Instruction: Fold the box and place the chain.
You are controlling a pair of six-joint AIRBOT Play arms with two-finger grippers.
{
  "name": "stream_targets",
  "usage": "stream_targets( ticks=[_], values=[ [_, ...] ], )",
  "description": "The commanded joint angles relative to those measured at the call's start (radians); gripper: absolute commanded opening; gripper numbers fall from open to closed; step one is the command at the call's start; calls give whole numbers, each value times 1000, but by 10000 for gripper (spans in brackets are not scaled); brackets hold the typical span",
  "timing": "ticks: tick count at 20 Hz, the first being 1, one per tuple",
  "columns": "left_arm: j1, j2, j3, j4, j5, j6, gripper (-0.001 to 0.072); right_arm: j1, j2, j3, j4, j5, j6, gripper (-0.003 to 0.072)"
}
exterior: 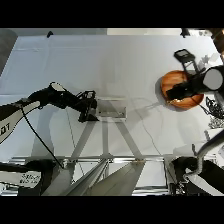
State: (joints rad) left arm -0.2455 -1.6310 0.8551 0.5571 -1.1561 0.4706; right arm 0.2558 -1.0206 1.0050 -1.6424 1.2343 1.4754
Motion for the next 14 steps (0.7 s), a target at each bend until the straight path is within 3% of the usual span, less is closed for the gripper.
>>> stream_targets(
  ticks=[1,6,14],
  values=[
    [0,0,0,1,0,0,154,175,13,0,2,20,-11,15],
    [0,0,0,0,0,0,154,334,12,0,88,-71,-47,15],
    [0,0,0,0,0,0,154,367,-8,0,382,-146,-215,15]
  ],
)
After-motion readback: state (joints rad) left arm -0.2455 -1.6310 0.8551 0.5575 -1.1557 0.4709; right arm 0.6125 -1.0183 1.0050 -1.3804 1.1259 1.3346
